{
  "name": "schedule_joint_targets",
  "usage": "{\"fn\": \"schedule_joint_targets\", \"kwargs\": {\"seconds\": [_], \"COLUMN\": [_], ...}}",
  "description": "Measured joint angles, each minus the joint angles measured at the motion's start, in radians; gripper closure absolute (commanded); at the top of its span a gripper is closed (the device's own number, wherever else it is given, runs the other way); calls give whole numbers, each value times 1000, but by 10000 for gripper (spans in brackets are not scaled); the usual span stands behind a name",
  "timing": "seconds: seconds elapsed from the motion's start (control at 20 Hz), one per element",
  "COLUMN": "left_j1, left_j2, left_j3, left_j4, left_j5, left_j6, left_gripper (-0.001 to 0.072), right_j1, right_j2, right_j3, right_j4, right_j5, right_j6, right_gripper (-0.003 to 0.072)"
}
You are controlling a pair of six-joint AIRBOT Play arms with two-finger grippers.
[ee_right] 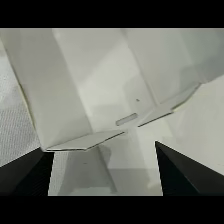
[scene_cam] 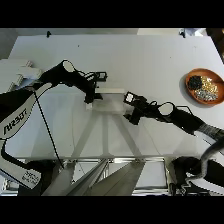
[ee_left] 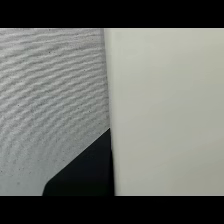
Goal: Fold the box and place the chain.
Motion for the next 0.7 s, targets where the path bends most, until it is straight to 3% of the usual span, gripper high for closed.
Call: {"fn": "schedule_joint_targets", "kwargs": {"seconds": [0.2, 0.7], "left_j1": [0, 0], "left_j2": [0, 0], "left_j3": [0, 0], "left_j4": [0, -1], "left_j5": [0, 2], "left_j6": [0, 0], "left_gripper": [701, 701], "right_j1": [-8, -55], "right_j2": [-2, -35], "right_j3": [9, 69], "right_j4": [13, -8], "right_j5": [-36, 10], "right_j6": [0, -4], "right_gripper": [-5, -5]}}
